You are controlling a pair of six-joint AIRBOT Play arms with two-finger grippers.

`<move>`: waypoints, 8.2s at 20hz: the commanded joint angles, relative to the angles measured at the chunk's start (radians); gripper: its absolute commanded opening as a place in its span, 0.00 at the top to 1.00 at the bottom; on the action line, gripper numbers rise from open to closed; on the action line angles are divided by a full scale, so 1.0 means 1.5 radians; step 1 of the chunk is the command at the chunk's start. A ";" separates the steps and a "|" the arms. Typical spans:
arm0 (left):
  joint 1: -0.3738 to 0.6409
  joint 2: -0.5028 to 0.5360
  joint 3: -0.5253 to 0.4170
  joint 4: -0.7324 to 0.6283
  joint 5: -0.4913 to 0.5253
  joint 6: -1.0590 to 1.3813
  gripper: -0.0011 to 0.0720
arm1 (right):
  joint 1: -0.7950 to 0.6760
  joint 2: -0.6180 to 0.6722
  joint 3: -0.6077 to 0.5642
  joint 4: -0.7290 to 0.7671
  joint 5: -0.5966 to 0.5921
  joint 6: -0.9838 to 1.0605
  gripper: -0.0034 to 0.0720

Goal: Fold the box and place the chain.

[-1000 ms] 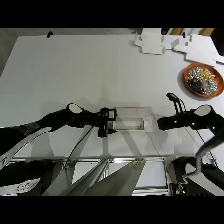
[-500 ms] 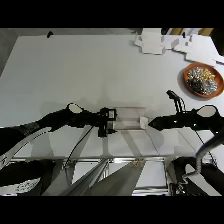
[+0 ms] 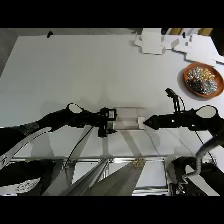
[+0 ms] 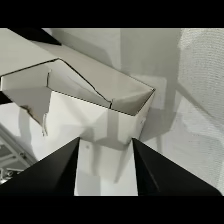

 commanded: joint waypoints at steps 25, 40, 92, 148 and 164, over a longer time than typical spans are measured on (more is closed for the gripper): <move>0.000 0.000 0.000 0.000 0.000 0.000 0.97 | 0.352 -0.113 0.174 -0.422 -0.111 0.653 0.43; 0.000 0.000 0.000 0.000 0.000 0.000 0.97 | 0.449 -0.205 0.233 -0.541 -0.061 0.846 0.54; 0.000 0.000 0.000 0.000 0.000 0.000 0.97 | -0.121 -0.212 0.542 -0.557 -0.052 0.273 0.69; 0.000 0.000 0.000 0.000 0.000 0.000 0.97 | 0.009 0.040 0.307 -0.358 0.249 0.237 0.93; 0.000 0.000 0.000 0.000 0.000 0.000 0.97 | 0.093 0.041 0.126 -0.552 0.004 0.279 0.53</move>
